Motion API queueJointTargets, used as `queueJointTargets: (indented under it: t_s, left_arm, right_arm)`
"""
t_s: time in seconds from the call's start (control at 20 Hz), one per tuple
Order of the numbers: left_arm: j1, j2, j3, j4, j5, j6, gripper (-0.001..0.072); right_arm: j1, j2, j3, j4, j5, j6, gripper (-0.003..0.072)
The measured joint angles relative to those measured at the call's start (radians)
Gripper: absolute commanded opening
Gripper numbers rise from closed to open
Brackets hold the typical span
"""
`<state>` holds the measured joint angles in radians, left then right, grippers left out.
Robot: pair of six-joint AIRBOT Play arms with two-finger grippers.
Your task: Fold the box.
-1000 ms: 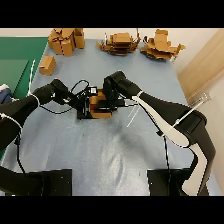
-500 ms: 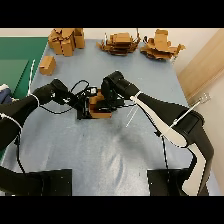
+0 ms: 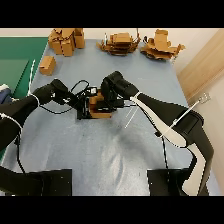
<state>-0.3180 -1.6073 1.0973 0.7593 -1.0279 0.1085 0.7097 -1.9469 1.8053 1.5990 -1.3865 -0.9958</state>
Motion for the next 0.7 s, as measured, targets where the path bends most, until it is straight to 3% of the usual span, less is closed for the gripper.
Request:
queueJointTargets:
  t_s: [0.7]
  left_arm:
    - [0.000,0.000,0.000,0.000,-0.002,0.001,0.0364]
  right_arm:
    - [0.057,-0.032,0.038,-0.130,-0.040,0.066,0.0004]
